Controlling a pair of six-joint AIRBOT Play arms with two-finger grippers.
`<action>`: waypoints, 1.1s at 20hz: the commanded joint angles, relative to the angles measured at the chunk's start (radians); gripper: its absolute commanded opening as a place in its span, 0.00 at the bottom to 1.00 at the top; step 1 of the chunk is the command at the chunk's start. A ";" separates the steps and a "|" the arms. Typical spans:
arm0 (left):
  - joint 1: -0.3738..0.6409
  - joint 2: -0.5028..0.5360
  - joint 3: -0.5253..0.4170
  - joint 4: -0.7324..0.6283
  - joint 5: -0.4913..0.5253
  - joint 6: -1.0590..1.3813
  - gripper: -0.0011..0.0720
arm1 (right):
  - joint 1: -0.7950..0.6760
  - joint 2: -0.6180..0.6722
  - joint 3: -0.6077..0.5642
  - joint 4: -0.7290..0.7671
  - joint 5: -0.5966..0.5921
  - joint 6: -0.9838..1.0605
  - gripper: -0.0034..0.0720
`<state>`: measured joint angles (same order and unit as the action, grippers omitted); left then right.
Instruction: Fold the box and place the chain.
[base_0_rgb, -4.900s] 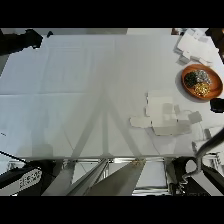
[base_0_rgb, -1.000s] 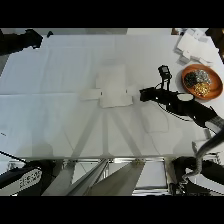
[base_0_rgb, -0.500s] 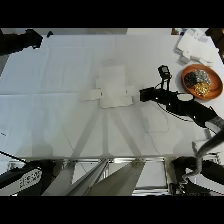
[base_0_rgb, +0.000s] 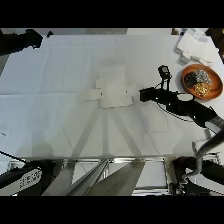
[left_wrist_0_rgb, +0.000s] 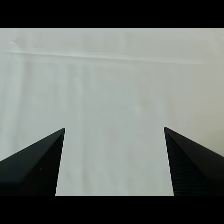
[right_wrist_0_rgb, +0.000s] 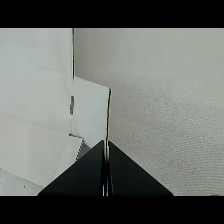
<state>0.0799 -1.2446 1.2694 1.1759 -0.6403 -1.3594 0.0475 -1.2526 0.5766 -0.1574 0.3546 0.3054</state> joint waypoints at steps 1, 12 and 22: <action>0.000 -0.001 0.000 -0.018 -0.001 -0.003 0.97 | 0.001 0.000 0.000 0.000 0.000 0.000 0.06; -0.025 -0.325 0.223 -0.550 -0.484 0.530 0.97 | 0.001 0.000 0.000 0.000 0.000 0.000 0.06; -0.223 -0.651 0.440 -0.417 -0.569 0.455 0.97 | 0.001 0.000 0.000 0.000 0.000 0.000 0.06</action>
<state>-0.0956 -1.8328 1.6875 0.7197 -1.2133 -0.8608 0.0475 -1.2526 0.5766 -0.1570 0.3546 0.3054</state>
